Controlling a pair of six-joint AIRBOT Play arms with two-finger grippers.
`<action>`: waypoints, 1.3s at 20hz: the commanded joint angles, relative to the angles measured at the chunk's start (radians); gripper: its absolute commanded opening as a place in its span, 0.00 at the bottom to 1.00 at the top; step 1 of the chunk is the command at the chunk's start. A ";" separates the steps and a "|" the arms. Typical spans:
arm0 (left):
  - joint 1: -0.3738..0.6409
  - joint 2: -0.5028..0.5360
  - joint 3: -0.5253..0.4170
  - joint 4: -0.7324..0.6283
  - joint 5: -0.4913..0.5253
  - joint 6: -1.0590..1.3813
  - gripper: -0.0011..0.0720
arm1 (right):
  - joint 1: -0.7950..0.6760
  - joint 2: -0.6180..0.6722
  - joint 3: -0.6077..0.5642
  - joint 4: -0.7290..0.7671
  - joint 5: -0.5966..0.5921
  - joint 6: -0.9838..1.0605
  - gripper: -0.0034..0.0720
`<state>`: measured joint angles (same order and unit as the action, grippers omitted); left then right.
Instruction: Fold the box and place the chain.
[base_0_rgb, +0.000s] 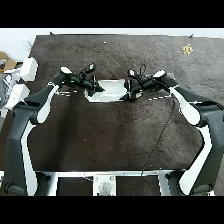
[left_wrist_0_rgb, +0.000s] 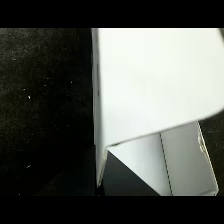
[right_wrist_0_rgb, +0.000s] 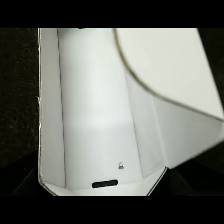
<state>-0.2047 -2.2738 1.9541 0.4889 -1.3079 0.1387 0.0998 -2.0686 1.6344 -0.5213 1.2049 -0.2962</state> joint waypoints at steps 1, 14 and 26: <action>0.001 -0.001 0.000 0.000 0.000 0.000 0.03 | 0.007 -0.023 0.023 0.008 0.020 -0.006 0.94; 0.001 -0.001 0.000 0.000 0.000 0.000 0.03 | 0.014 -0.037 0.023 -0.014 0.003 -0.026 0.94; 0.001 -0.001 0.000 0.000 0.000 0.000 0.03 | 0.016 -0.037 0.022 -0.014 0.000 -0.026 0.56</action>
<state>-0.2047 -2.2738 1.9541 0.4892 -1.3083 0.1394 0.1143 -2.1044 1.6558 -0.5362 1.2072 -0.3222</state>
